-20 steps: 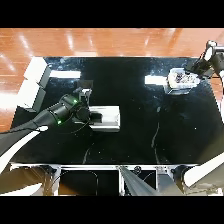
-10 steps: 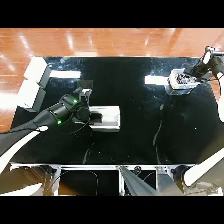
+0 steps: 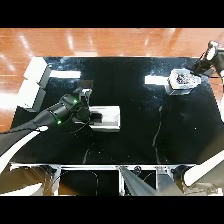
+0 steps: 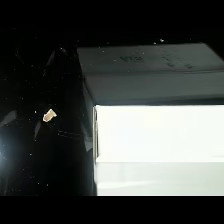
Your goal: Fold the box and place the chain.
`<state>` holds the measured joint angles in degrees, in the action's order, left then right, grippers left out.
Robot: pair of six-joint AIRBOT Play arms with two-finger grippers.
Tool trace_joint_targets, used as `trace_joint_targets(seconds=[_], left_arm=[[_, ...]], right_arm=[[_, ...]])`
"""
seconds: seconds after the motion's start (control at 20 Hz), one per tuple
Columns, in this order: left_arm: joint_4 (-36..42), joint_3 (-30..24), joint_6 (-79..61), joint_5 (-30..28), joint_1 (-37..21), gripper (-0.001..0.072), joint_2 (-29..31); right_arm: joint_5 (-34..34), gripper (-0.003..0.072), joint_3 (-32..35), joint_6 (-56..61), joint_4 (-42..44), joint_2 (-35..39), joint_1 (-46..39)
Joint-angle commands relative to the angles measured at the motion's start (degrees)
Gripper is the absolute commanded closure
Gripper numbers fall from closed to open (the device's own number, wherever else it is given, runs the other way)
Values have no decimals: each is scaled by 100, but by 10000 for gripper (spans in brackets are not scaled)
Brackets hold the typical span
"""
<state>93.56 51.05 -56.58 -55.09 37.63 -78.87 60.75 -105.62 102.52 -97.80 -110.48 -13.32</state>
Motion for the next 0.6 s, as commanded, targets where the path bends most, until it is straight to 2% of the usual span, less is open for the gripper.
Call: trace_joint_targets(seconds=[0.0, 0.35, 0.55], left_arm=[[42, -2, 0, 9, -4, 688, -2], [44, -2, 0, -13, 0, 688, -2], [35, -2, 0, 9, -2, 689, -4]], right_arm=[[170, 673, -57, -256, 66, 562, 0], [98, 672, -57, -643, 70, 2562, 68], [66, 672, -127, -778, 68, 3740, 498]])
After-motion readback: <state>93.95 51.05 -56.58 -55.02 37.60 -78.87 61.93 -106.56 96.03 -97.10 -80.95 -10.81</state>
